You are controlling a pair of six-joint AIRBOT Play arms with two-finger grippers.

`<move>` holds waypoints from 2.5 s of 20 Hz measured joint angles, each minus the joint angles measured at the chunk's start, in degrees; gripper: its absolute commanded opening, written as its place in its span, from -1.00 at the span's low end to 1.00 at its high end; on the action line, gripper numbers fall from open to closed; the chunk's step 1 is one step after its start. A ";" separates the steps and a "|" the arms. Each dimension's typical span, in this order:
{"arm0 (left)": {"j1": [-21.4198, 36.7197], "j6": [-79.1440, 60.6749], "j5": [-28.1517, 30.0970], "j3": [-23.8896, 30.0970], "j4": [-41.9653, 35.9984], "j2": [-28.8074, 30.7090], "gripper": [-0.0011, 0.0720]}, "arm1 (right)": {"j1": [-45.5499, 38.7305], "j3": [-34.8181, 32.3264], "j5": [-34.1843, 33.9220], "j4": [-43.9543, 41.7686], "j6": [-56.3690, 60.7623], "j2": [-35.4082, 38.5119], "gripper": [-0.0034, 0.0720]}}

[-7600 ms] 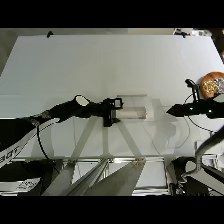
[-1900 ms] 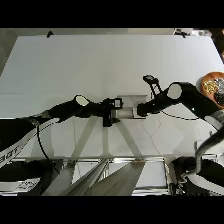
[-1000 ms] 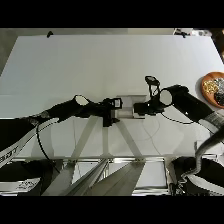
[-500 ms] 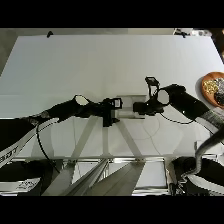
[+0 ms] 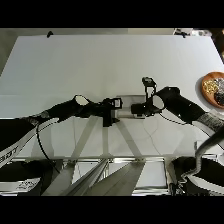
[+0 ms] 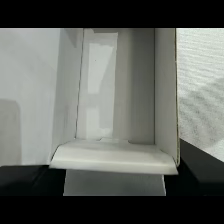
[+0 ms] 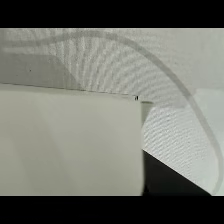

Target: Fold the box and place the chain.

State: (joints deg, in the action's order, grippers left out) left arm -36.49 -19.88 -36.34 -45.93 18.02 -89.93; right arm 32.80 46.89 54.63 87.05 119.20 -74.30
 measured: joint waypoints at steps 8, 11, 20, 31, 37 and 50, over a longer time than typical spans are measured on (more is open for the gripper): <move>-0.07 0.02 0.55 0.00 -0.31 -0.07 0.39 | 0.37 -0.44 0.52 4.85 1.99 -0.76 -0.22; -0.07 -0.04 0.22 0.00 -0.17 -0.07 0.39 | 0.33 -0.26 1.49 5.44 2.16 -0.55 -0.68; -0.07 0.00 -0.33 0.00 -0.13 -0.04 0.39 | 0.39 -0.17 1.60 5.99 2.34 -0.42 -0.64; -0.04 -0.04 -0.59 0.00 0.04 -0.04 0.39 | 0.39 -0.20 -0.48 5.68 2.38 -1.38 -0.60; -0.04 0.17 -0.63 0.00 -0.02 -0.04 0.39 | 0.37 -0.17 -0.59 4.44 2.89 -2.82 -0.88; -0.04 -0.02 -0.61 0.00 0.00 -0.04 0.39 | 0.39 -0.11 -0.04 4.20 1.84 -3.89 -0.88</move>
State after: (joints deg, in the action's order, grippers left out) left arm -36.53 -19.90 -36.95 -45.93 18.02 -89.97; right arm 33.19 46.78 54.59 91.24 121.03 -78.19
